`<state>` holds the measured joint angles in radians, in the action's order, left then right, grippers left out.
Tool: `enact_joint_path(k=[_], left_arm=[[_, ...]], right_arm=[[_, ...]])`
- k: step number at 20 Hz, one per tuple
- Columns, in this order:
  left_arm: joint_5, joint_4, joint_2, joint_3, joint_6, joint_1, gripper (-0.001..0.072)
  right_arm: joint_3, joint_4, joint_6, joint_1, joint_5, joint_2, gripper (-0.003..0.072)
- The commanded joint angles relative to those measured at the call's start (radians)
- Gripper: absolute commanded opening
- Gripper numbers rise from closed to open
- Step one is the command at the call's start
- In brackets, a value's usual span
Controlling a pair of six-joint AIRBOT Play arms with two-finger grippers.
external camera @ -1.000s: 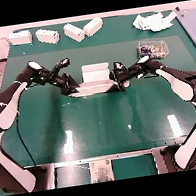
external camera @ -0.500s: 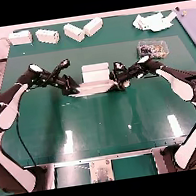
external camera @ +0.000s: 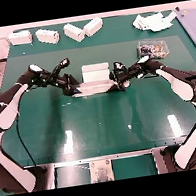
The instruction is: Fold the box and place the chain.
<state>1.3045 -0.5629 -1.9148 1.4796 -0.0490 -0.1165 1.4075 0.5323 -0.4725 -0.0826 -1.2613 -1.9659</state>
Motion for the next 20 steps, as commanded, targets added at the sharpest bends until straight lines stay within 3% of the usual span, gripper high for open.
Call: enact_joint_path(k=[1, 2, 3, 16, 17, 18, 20], left_arm=[[0.019, 0.008, 0.0, 0.0, -0.019, -0.002, 0.0716], [0.011, 0.009, 0.0, 0.0, -0.019, -0.008, 0.0676], [0.013, 0.008, 0.0, 0.0, -0.024, -0.017, 0.0588], [-0.068, -0.073, 0.001, 0.001, -0.088, -0.037, 0.0586], [-0.068, -0.073, 0.001, 0.001, -0.091, -0.037, 0.054], [-0.066, -0.072, 0.001, 0.001, -0.095, -0.037, 0.0398], [-0.067, -0.058, 0.001, 0.001, -0.117, -0.037, 0.0398]], right_arm=[[0.0, 0.0, 0.0, -0.001, 0.0, 0.0, 0.0335], [0.0, 0.0, 0.0, -0.001, 0.0, 0.0, 0.0335], [0.0, 0.0, 0.0, -0.001, 0.0, 0.0, 0.0335], [0.0, 0.0, 0.0, -0.001, 0.0, 0.0, 0.0335], [0.0, 0.0, 0.0, -0.001, 0.0, 0.0, 0.0335], [0.0, 0.0, 0.0, -0.001, 0.0, 0.0, 0.0335], [0.0, 0.0, 0.0, -0.001, 0.0, 0.0, 0.0335]])
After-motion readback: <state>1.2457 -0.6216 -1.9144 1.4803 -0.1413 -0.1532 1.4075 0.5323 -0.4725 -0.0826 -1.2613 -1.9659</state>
